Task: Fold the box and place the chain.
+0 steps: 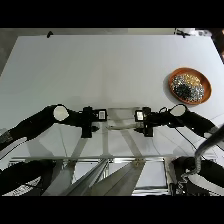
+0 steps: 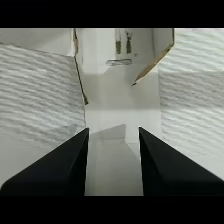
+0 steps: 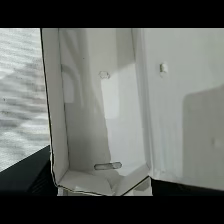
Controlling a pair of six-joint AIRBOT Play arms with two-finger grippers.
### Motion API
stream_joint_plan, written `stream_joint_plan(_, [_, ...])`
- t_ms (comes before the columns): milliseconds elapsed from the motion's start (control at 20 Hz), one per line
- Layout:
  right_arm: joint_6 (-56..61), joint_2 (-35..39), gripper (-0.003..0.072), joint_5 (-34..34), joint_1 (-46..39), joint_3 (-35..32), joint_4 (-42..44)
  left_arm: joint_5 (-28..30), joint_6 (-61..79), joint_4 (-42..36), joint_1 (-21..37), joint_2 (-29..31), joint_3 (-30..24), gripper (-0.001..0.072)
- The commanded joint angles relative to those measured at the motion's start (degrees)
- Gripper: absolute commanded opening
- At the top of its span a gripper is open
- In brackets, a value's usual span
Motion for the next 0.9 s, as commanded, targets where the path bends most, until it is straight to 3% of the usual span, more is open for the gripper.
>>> stream_joint_plan(0, [-0.04, 0.0, 0.0411, 0.04, 0.0, -0.02, -0.02, 4.2, 6.64, -0.39, -0.9, -1.68, -0.28, 0.0353])
stream_joint_plan(500, [-0.04, 0.0, 0.0411, 0.04, 0.0, -0.02, -0.02, 5.62, 11.02, -5.22, -3.32, -3.06, -0.28, 0.0342])
stream_joint_plan(700, [-0.04, 0.0, 0.0411, 0.04, 0.0, -0.02, -0.02, 4.94, 13.14, -8.0, -4.87, -3.06, -0.28, 0.0271])
stream_joint_plan(850, [-0.04, 0.0, 0.0411, 0.07, 0.0, -0.02, -0.02, 4.5, 13.09, -8.22, -4.87, -3.06, -0.28, 0.0271])
